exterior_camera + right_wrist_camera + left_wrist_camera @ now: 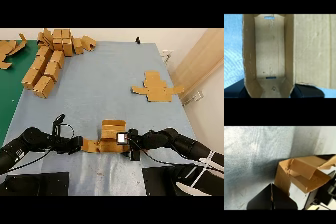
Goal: Fold the box.
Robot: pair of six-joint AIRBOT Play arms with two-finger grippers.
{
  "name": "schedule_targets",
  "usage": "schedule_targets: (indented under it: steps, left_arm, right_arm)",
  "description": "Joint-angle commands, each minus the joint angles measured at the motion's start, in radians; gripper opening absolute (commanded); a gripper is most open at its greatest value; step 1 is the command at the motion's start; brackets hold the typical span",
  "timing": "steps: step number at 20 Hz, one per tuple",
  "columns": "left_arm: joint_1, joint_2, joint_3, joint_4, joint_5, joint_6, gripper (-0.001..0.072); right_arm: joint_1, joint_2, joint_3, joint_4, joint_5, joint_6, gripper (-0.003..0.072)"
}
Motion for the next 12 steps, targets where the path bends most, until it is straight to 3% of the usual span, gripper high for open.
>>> schedule_targets:
  steps: [1, 6, 9, 12]
  left_arm:
    - [-0.012, -0.017, -0.001, -0.023, 0.002, 0.024, 0.0013]
    - [-0.090, -0.042, 0.013, -0.088, 0.013, 0.048, 0.0011]
    - [-0.183, -0.051, 0.036, -0.088, 0.113, 0.017, 0.0010]
    - [-0.243, -0.051, 0.087, 0.021, 0.159, -0.095, 0.0007]
  right_arm:
    - [0.000, 0.000, 0.000, 0.000, 0.000, 0.000, 0.0600]
    - [0.001, 0.000, 0.000, 0.000, 0.000, 0.000, 0.0601]
    - [0.000, 0.000, 0.000, 0.000, 0.000, 0.000, 0.0601]
    - [0.000, 0.000, 0.000, 0.000, 0.000, 0.000, 0.0600]
